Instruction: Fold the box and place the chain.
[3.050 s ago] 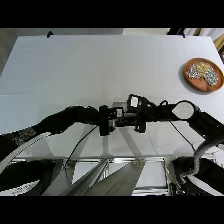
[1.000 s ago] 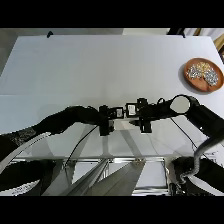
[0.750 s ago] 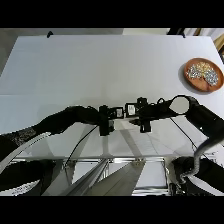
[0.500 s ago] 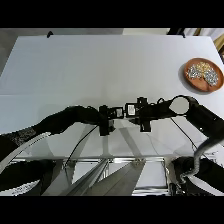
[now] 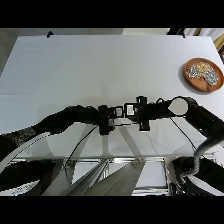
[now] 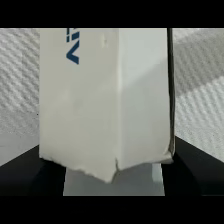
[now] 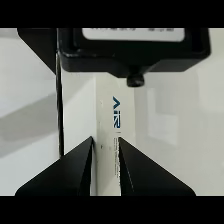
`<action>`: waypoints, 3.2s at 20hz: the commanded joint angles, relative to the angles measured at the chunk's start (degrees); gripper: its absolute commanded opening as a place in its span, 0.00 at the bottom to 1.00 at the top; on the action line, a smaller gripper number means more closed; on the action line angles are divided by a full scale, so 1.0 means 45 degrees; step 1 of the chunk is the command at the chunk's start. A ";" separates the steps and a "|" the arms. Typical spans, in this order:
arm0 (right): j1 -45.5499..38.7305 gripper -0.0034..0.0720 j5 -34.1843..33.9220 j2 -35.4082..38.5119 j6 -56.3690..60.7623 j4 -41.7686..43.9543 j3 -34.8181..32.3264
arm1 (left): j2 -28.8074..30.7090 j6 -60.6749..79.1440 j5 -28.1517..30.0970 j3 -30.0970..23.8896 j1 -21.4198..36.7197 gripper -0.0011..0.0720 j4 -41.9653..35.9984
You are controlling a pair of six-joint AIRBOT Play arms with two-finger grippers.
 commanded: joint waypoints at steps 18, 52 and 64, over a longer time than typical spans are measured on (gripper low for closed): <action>0.0131 0.29 -0.0476 0.0005 0.0724 0.0058 -0.0860 | 0.0005 0.0024 0.0029 0.0005 -0.0010 0.30 0.0015; 0.0525 0.18 -0.1802 0.0345 0.1438 0.1001 -0.1481 | 0.0005 0.0024 0.0029 0.0005 -0.0010 0.30 0.0015; 0.0525 0.42 -0.1394 0.0967 0.1297 0.0350 -0.1481 | 0.0005 0.0024 0.0029 0.0005 -0.0010 0.30 0.0010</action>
